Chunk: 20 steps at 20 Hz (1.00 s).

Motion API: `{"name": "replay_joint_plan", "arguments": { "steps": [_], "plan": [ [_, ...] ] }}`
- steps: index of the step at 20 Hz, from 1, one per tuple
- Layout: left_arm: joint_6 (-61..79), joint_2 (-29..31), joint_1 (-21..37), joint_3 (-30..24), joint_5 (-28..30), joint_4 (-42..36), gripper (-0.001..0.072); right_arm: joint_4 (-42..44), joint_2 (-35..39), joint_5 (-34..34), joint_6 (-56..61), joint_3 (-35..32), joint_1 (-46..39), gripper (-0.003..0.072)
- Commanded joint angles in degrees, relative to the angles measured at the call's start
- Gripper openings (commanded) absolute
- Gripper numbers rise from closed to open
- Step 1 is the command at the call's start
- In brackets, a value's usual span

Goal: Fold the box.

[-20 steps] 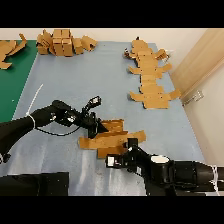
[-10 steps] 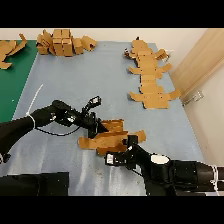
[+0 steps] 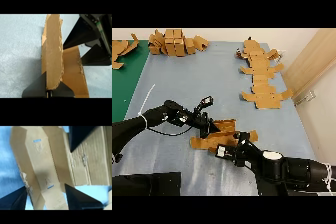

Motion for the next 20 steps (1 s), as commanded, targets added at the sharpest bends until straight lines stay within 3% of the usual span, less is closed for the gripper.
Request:
{"name": "replay_joint_plan", "arguments": {
  "steps": [1,8,10,20],
  "plan": [
    [0.0,0.0,0.0,0.0,0.0,0.0,0.0014,7.1,1.3,2.4,-2.1,0.2,-3.7,0.0711],
    [0.0,0.0,0.0,0.0,0.0,0.0,0.0014,9.5,6.5,0.2,-11.3,-0.1,-7.3,0.0711],
    [0.0,0.0,0.0,0.0,0.0,0.0,0.0014,11.8,7.5,2.3,-15.5,-0.8,-9.2,0.0711],
    [0.0,0.0,0.0,0.0,0.0,0.0,0.0014,42.2,7.8,8.6,-53.4,-1.8,-27.6,0.0711]
  ]
}}
